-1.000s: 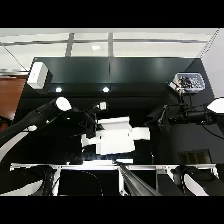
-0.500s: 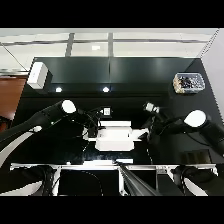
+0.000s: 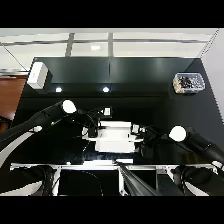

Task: Fold the box and place the chain.

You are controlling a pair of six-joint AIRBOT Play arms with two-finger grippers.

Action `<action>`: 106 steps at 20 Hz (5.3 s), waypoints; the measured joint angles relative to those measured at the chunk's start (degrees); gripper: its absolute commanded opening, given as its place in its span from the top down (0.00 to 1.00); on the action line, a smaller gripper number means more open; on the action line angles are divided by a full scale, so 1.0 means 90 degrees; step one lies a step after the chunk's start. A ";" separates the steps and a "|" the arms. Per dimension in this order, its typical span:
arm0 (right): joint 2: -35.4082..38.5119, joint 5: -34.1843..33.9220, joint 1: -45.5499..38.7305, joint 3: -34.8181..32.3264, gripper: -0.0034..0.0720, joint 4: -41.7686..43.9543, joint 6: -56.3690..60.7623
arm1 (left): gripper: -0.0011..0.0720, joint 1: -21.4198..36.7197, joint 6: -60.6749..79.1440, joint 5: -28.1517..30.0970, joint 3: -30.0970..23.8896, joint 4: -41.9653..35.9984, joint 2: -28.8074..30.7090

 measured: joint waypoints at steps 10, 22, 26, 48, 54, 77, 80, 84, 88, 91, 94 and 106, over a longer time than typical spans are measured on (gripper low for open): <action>-0.0104 -0.0085 0.0296 0.0053 0.16 -0.0408 -0.0097 | 0.95 0.0000 -0.0015 -0.0027 0.0000 -0.0034 -0.0002; -0.0107 0.0668 0.0296 0.0350 0.16 -0.1241 0.0041 | 0.95 0.0000 -0.0022 -0.0216 0.0000 -0.0036 -0.0005; -0.0100 0.0503 0.0296 0.0362 0.16 -0.0789 -0.0015 | 0.95 0.0000 -0.0022 -0.0223 -0.0002 -0.0036 -0.0005; -0.0136 -0.0102 0.0855 0.0362 0.16 -0.0032 -0.0862 | 0.95 0.0000 -0.0022 -0.0223 0.0000 -0.0039 -0.0005; -0.0148 -0.0500 0.0940 0.0372 0.16 0.0262 -0.0903 | 0.95 0.0000 -0.0019 -0.0223 0.0000 -0.0039 -0.0005; -0.0034 -0.0714 -0.0279 0.0670 0.16 0.0908 -0.1491 | 0.95 0.0000 -0.0022 -0.0221 -0.0002 -0.0041 -0.0005; -0.0301 -0.0653 -0.0287 0.0670 0.16 0.1292 -0.2028 | 0.95 0.0000 -0.0019 -0.0223 -0.0002 -0.0039 -0.0005; -0.0682 -0.0522 -0.0284 0.0670 0.16 0.1574 -0.2550 | 0.95 0.0000 -0.0015 -0.0233 0.0000 -0.0039 -0.0005; -0.1044 -0.0478 -0.0284 0.0670 0.16 0.1656 -0.2977 | 0.95 0.0000 -0.0012 -0.0236 0.0000 -0.0039 -0.0005; -0.1236 -0.0534 -0.0287 0.0673 0.16 0.1683 -0.3123 | 0.95 0.0000 -0.0015 -0.0233 0.0000 -0.0041 -0.0005; -0.1362 -0.0602 -0.0284 0.0673 0.16 0.1690 -0.3174 | 0.95 0.0000 -0.0017 -0.0231 -0.0002 -0.0041 -0.0005; -0.1460 -0.0680 -0.0291 0.0627 0.17 0.1664 -0.3213 | 0.95 0.0000 -0.0022 -0.0245 -0.0002 -0.0046 -0.0005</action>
